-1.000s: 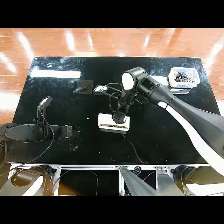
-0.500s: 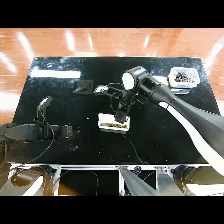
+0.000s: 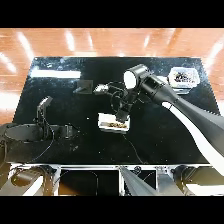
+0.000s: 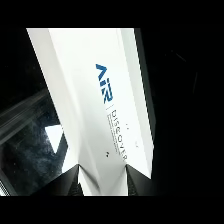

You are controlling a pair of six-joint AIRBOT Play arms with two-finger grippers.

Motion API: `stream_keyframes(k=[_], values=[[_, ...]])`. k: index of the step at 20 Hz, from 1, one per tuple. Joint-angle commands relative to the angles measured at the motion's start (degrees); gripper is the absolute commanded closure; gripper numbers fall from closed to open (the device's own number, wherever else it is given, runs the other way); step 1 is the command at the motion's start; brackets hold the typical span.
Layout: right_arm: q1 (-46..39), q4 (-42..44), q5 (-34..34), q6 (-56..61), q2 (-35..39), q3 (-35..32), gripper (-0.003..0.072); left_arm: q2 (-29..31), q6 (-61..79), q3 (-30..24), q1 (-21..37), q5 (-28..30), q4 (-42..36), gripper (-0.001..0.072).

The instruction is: Fold the box and place the chain.

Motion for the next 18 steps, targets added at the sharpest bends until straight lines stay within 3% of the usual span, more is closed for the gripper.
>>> stream_keyframes(k=[1,7,8,9,18], values=[[0.02,0.07,-0.44,0.02,0.20,1.03,0.0335,-0.04,0.02,-0.02,0.04,-0.07,0.02,0.0157],[0.02,1.18,-2.60,0.00,0.00,3.10,0.0338,-0.04,0.00,-0.02,0.04,-0.07,0.00,0.0157],[0.02,1.25,-2.62,-0.04,-0.07,3.08,0.0361,-0.04,0.00,-0.02,0.04,-0.07,0.00,0.0156],[0.02,1.44,-2.60,-0.07,-0.20,3.08,0.0471,-0.04,0.00,-0.02,0.04,-0.07,0.00,0.0157],[0.04,3.32,-1.27,0.00,-1.84,2.95,0.0474,-0.04,0.00,-0.02,0.04,0.17,-0.02,0.0157]])
